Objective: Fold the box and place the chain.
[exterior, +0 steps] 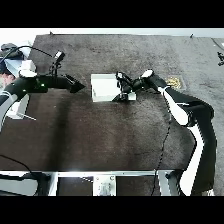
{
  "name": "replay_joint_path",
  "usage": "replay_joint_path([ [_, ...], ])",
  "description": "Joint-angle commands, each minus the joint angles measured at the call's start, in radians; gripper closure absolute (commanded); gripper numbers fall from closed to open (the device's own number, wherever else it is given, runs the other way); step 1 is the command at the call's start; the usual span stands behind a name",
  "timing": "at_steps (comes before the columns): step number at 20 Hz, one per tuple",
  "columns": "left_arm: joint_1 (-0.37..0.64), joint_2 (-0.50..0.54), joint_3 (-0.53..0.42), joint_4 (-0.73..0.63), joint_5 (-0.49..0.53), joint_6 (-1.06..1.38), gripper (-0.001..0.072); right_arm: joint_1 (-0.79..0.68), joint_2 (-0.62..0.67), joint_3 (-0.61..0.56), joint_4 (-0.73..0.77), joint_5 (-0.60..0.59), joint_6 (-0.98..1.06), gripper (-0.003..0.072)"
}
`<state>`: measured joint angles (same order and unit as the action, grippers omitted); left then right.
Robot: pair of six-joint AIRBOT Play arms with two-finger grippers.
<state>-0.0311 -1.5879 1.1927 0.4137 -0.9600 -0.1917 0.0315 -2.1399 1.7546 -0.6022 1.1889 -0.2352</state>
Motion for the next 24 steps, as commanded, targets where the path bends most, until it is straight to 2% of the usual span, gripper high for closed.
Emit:
replay_joint_path([
  [1,0.004,-0.121,0.094,-0.024,-0.078,0.155,0.0154,0.002,0.0,0.001,0.0,0.0,0.0,0.0153],
  [4,0.01,-0.284,0.275,-0.002,-0.18,0.216,0.0153,0.002,0.0,0.001,0.0,0.0,0.0,0.0153],
  [7,0.019,-0.385,0.364,0.006,-0.235,0.379,0.0151,0.002,0.0,0.001,0.0,0.0,0.0,0.0153],
  [9,0.016,-0.411,0.362,0.024,-0.256,0.516,-0.0011,0.003,0.0,0.001,0.0,0.0,0.0,0.0153],
  [12,0.009,-0.44,0.361,0.024,-0.312,0.605,-0.0011,0.003,0.0,0.001,0.0,0.0,0.0,0.0153],
  [18,-0.029,-0.472,0.36,0.021,-0.359,0.663,-0.0011,0.003,0.0,0.001,0.0,0.0,0.0,0.0153],
  [24,-0.043,-0.477,0.36,0.018,-0.344,0.664,-0.0011,0.003,0.0,0.001,0.0,0.0,0.0,0.0153],
])
